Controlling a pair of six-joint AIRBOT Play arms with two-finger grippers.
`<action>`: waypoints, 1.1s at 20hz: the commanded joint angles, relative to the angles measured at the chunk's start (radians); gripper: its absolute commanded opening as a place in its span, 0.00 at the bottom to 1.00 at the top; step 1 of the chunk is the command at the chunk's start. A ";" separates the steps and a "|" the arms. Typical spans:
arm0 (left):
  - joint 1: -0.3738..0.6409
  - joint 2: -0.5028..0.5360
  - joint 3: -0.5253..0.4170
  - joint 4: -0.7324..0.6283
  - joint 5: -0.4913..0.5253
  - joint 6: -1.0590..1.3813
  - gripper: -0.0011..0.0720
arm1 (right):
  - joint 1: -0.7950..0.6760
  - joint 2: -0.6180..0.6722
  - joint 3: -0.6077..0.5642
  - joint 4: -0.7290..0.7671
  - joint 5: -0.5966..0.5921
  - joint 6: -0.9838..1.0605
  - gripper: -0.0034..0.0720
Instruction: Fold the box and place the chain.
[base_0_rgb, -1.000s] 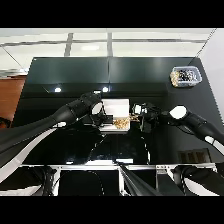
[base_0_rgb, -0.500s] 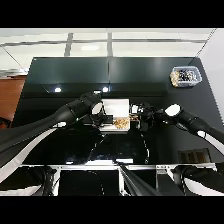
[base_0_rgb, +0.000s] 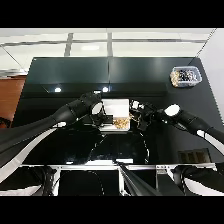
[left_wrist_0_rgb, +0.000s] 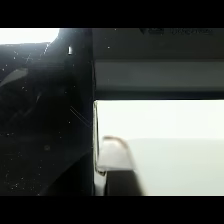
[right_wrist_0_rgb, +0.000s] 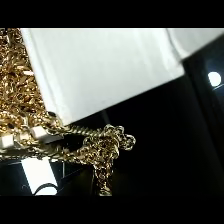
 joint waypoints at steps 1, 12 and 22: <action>0.000 0.001 0.001 0.000 0.000 0.000 0.06 | 0.001 0.008 0.000 0.000 0.008 0.092 0.07; 0.000 0.001 0.001 0.000 0.000 0.000 0.06 | -0.152 0.456 0.061 -0.095 0.245 0.570 0.07; 0.000 0.001 0.001 0.000 0.000 0.000 0.06 | -0.177 0.552 0.238 0.322 0.435 0.637 0.07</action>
